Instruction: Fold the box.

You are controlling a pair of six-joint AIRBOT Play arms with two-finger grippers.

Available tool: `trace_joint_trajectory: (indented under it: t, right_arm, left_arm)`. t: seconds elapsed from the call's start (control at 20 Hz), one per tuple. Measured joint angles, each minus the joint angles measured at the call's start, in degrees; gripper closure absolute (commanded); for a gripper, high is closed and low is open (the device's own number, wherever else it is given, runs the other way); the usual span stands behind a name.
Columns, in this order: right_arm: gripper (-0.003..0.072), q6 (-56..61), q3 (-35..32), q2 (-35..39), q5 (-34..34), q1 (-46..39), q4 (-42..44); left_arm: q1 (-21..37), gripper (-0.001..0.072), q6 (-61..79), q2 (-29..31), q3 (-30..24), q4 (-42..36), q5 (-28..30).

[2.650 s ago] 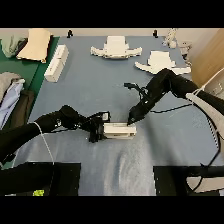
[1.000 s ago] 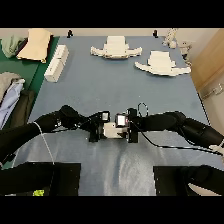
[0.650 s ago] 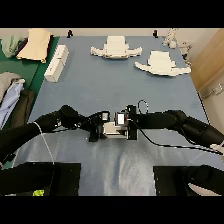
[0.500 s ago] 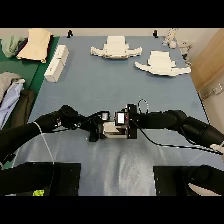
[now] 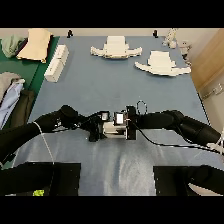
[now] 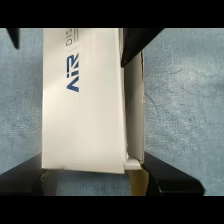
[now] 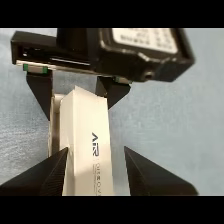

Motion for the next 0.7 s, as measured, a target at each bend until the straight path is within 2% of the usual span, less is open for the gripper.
trace_joint_trajectory:
  t: [0.7]
  right_arm:
    - [0.0149,0.0,0.0,1.0,-4.0,0.5,2.3]
  left_arm:
    - [0.0,0.0215,0.0,0.0,0.0,0.0,-0.1]
